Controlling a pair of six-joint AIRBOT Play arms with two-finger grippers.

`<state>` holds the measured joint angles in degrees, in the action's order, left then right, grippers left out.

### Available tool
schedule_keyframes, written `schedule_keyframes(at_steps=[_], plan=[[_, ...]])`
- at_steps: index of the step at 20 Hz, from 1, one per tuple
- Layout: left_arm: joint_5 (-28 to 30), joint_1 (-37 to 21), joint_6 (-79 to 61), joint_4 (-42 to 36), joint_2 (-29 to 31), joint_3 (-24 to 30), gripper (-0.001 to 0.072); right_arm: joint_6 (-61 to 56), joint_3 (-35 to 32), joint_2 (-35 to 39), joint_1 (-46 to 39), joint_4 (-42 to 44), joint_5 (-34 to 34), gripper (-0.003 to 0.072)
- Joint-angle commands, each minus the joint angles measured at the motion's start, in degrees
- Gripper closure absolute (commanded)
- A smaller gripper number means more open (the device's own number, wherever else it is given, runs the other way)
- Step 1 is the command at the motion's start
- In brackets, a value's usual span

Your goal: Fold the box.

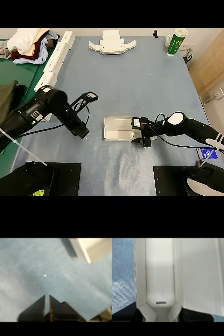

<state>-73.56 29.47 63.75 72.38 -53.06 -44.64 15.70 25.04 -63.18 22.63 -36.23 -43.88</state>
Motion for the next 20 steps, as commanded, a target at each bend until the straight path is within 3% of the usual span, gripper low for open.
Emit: schedule_keyframes(at_steps=[1,3,5,13,20], plan=[[14.5,-11.2,-45.9,-21.3,3.1,10.6,0.0019,0.0,0.0,0.0,0.0,0.0,0.0,0.0150],[23.5,-11.5,-54.5,-28.9,2.5,15.7,0.0019,0.0,0.0,0.0,0.0,0.0,0.0,0.0150],[27.1,-11.3,-68.0,-35.9,0.2,19.3,0.0019,0.0,0.0,0.0,0.0,0.0,0.0,0.0150],[28.0,-7.0,-91.8,-48.9,-11.9,20.0,0.0020,0.0,0.0,0.0,0.0,0.0,0.0,0.0150],[31.7,-4.9,-89.7,-50.1,-13.6,18.3,0.0019,0.0,0.0,0.0,0.0,0.0,0.0,0.0150]])
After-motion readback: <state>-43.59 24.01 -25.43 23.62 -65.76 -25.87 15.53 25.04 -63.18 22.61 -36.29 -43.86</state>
